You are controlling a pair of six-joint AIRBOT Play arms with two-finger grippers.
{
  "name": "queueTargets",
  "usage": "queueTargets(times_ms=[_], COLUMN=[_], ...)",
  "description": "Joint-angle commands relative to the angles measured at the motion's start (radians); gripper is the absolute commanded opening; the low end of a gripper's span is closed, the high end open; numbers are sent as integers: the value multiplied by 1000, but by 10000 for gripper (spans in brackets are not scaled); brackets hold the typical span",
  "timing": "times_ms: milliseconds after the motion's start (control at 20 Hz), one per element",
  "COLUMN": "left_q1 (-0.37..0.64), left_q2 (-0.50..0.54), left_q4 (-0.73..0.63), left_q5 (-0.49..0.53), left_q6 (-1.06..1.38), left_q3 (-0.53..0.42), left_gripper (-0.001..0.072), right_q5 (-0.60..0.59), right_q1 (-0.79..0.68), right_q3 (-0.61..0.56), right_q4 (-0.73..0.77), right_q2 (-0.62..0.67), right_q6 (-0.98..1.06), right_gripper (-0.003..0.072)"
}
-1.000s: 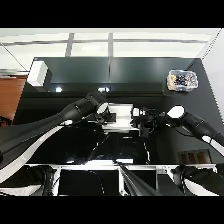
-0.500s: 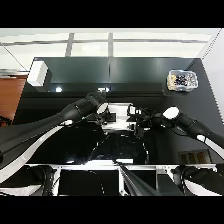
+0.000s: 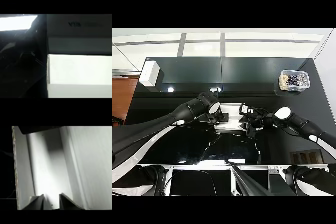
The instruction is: Fold the box and place the chain.
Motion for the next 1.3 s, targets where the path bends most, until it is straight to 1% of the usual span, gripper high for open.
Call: queueTargets(times_ms=[0, 100, 200, 250, 300, 350, 400, 450, 550, 650, 750, 850, 1000, 1050, 1150, 1250], left_q1=[1, 1, 1, 1, 1, 1, 1, 1, 1, 1, 2, 3, 3, 3, 3, 3], left_q2=[-1, -1, -1, -1, -1, -1, -1, -1, -1, -1, -1, -1, -1, -1, -1, -1], left_q4=[-6, -6, -6, -6, -6, -5, -5, -5, -5, -5, -5, -5, -5, -5, -5, -5], left_q5=[-2, -2, -2, -2, -2, -2, -2, -1, -1, -2, -2, -2, -1, -1, -1, -1], left_q6=[2, 2, 2, 2, 2, 2, 2, 2, 2, 2, 2, 2, 2, 2, 2, 2], left_q3=[1, 1, 1, 1, 1, 1, 1, 1, 1, 1, 1, 1, 1, 1, 1, 1], left_gripper=[29, 29, 28, 28, 28, 29, 28, 28, 29, 28, 28, 28, 28, 28, 28, 28], right_q5=[19, 82, 152, 180, 193, 174, 158, 172, 256, 302, 309, 307, 272, 278, 341, 407], right_q1=[-53, -163, -323, -415, -494, -562, -602, -615, -590, -542, -495, -446, -368, -354, -351, -352], right_q3=[1, 6, 5, 5, -1, -26, -53, -76, -85, -85, -84, -81, -63, -44, 8, 66], right_q4=[-57, -171, -288, -341, -364, -362, -357, -339, -322, -258, -156, -66, -13, -10, -11, -28], right_q2=[80, 187, 276, 293, 290, 285, 273, 249, 165, 63, -26, -83, -104, -104, -104, -104], right_q6=[269, 569, 892, 1060, 1196, 1332, 1425, 1447, 1440, 1367, 1291, 1176, 1146, 1142, 1125, 1122], right_gripper=[18, 18, 17, 17, 18, 17, 17, 17, 17, 17, 17, 17, 18, 18, 24, 329])
